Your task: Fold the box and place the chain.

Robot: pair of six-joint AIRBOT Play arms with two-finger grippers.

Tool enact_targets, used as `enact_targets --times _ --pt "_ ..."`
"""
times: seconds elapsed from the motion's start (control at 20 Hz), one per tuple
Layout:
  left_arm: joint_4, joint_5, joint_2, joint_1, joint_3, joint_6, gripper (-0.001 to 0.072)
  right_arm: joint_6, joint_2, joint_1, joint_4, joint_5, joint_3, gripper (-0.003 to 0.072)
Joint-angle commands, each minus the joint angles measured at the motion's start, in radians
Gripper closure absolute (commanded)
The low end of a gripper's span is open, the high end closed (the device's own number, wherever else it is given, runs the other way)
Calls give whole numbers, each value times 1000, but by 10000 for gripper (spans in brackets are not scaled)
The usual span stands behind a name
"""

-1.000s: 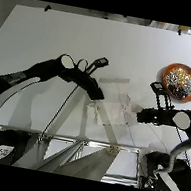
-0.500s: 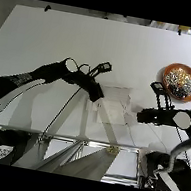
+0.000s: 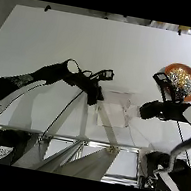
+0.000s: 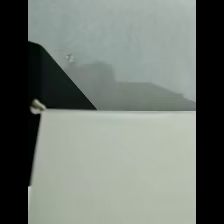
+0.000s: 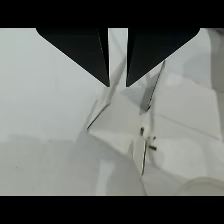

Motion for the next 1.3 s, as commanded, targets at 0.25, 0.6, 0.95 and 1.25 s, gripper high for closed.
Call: enact_targets --times 0.25,0.6,0.95,1.25 --pt "-1 53 -28 -14 0 100 708 -19 2 1 -37 3 12 560" --pt "29 65 -29 -14 0 99 708 -19 2 1 -37 3 12 561" --pt "29 54 -29 -14 0 95 701 -56 2 1 -36 4 12 564" --pt "29 54 -29 -14 0 95 701 -377 1 6 117 27 10 672"
